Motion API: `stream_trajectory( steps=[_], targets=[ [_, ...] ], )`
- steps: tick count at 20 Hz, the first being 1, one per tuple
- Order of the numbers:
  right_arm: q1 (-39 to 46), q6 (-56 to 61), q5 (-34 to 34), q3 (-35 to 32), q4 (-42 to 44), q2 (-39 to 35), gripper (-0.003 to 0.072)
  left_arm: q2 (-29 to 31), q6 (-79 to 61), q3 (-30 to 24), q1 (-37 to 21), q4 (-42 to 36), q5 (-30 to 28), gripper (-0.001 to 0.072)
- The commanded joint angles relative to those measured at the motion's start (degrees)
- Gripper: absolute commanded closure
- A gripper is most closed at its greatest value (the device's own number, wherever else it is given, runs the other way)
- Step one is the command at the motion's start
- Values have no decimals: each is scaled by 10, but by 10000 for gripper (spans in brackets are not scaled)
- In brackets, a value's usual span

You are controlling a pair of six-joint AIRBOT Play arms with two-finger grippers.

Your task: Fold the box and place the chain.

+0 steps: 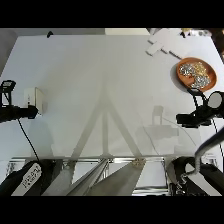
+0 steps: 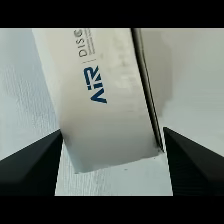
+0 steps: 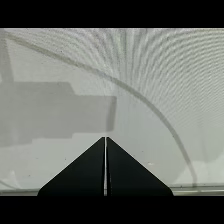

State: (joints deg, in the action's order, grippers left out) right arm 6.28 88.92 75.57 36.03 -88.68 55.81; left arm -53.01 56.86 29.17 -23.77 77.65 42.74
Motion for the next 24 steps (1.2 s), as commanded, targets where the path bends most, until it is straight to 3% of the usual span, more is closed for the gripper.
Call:
stream_trajectory(
  steps=[1,8,24],
  targets=[
    [0,0,0,0,0,0,670,45,120,0,45,71,7,8],
    [0,0,0,0,0,0,670,122,193,0,84,72,43,13],
    [0,0,0,0,0,0,670,123,218,0,85,68,31,14]
  ],
)
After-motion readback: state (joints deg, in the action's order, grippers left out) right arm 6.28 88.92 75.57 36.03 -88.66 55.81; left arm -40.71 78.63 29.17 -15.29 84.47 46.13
